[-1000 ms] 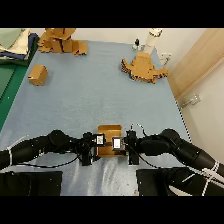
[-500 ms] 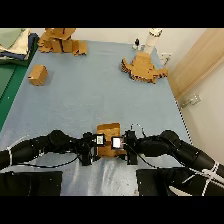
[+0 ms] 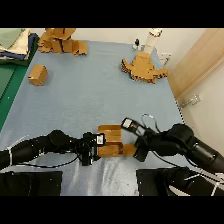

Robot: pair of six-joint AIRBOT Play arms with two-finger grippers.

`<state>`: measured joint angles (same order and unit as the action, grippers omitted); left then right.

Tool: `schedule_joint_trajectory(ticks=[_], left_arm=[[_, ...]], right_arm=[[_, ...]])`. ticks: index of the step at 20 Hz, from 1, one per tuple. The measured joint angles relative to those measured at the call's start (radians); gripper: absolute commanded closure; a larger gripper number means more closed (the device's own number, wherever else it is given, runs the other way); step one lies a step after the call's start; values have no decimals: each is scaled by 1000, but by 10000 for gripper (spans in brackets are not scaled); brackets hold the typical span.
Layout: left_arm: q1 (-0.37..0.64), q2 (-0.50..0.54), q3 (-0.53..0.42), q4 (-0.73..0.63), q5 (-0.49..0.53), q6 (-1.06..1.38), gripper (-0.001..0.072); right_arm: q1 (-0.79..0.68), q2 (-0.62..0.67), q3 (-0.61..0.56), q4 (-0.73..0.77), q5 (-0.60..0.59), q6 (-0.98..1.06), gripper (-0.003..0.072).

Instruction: Fold the box.

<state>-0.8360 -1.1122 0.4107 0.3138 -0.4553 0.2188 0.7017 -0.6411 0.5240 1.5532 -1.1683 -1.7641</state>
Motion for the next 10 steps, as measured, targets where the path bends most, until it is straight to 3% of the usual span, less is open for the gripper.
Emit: schedule_joint_trajectory(ticks=[2,4,6,10], left_arm=[[0,0,0,0,0,0,346],[0,0,0,0,0,0,346],[0,0,0,0,0,1,346],[0,0,0,1,0,1,346]], right_arm=[[-49,35,14,-152,-102,256,679],[-134,45,6,-212,-150,422,679],[-224,27,-18,-188,-149,488,679],[-313,-44,-57,8,-59,468,680]])
